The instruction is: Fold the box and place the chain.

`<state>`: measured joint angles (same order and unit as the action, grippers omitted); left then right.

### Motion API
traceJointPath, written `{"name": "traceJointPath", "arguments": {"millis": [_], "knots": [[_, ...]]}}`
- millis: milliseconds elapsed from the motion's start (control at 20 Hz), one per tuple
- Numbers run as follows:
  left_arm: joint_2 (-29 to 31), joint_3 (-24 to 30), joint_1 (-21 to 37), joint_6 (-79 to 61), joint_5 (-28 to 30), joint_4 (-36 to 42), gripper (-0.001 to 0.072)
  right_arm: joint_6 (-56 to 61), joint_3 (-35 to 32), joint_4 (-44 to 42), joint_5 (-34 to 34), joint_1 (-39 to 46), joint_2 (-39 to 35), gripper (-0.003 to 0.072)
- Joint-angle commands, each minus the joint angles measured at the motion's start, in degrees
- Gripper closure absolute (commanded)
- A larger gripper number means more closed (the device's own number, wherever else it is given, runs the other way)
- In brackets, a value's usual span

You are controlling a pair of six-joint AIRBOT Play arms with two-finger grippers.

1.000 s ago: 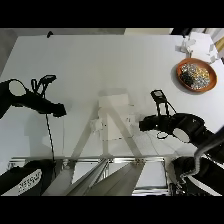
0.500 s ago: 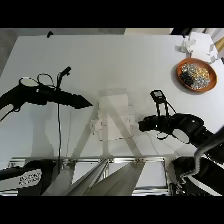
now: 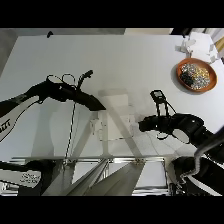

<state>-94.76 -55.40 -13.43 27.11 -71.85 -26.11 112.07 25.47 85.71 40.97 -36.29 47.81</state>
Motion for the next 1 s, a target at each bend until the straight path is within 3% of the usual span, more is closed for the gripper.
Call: {"name": "traceJointPath", "arguments": {"millis": [0,250,350,450,550,600,750,850,950], "knots": [[-0.55,-0.55,-1.86,-1.38,0.5,-3.06,0.0121,0.0,-0.02,-0.04,0.11,-0.07,-0.04,0.0667],[-0.52,-0.55,-3.13,-8.44,2.64,-2.93,0.0372,0.0,-0.02,-0.02,0.13,-0.07,-0.04,0.0667],[-0.52,-0.55,-3.67,-12.33,5.44,-1.57,0.041,0.0,-0.02,-0.02,0.2,-0.07,-0.04,0.0667],[-0.52,-0.55,-4.26,-16.85,6.78,-0.83,0.0563,0.0,-0.02,-0.04,0.22,-0.07,-0.04,0.0667],[-0.52,-0.55,-5.05,-20.48,6.75,-0.72,0.0589,0.0,-0.02,-0.04,0.22,-0.07,-0.04,0.0667],[-0.52,-0.55,-5.42,-21.73,6.78,-0.7,0.0691,0.0,-0.02,-0.07,0.22,-0.07,-0.04,0.0667],[-0.46,-0.55,-6.32,-25.07,7.02,-0.11,0.0706,-0.02,0.07,-0.68,0.31,-0.07,-0.07,0.0662],[-0.33,-0.55,-6.29,-26.05,6.45,0.7,0.0708,-0.04,0.72,-0.07,0.76,-0.07,-0.15,0.0512],[0.46,-0.55,-6.29,-26.86,6.27,0.31,0.0709,-1.42,3.21,1.44,3.87,-0.07,-0.48,0.0483]]}}
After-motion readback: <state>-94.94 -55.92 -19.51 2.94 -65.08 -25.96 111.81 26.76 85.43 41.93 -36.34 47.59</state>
